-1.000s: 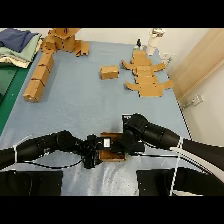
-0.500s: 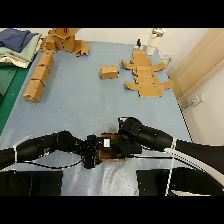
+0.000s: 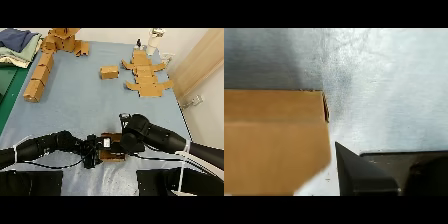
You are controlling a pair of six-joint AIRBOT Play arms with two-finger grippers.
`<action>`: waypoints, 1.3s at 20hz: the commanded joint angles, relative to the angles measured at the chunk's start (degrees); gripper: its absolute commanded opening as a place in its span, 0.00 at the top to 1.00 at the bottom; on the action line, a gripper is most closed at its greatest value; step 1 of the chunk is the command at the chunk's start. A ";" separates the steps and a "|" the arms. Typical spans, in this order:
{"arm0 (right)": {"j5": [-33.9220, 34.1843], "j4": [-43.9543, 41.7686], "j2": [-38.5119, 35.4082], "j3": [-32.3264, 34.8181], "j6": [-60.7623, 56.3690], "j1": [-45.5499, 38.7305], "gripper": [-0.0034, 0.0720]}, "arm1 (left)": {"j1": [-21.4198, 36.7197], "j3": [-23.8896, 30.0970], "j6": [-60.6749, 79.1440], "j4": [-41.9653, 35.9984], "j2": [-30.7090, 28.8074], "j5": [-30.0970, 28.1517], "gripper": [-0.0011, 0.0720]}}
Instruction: Fold the box.
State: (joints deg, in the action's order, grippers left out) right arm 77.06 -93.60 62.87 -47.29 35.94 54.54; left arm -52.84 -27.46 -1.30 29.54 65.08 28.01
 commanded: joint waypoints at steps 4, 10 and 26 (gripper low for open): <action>11.45 -0.61 -9.42 -5.11 -3.48 -0.33 0.45 | 0.00 -0.02 0.00 0.02 -0.02 0.04 0.37; 22.34 14.14 -13.14 -4.98 8.44 -13.88 0.86 | 0.00 -0.02 0.02 0.02 -0.02 0.04 0.37; -0.46 -59.47 14.73 3.28 95.95 -38.07 0.95 | 0.00 -0.02 0.00 0.02 -0.02 0.04 0.37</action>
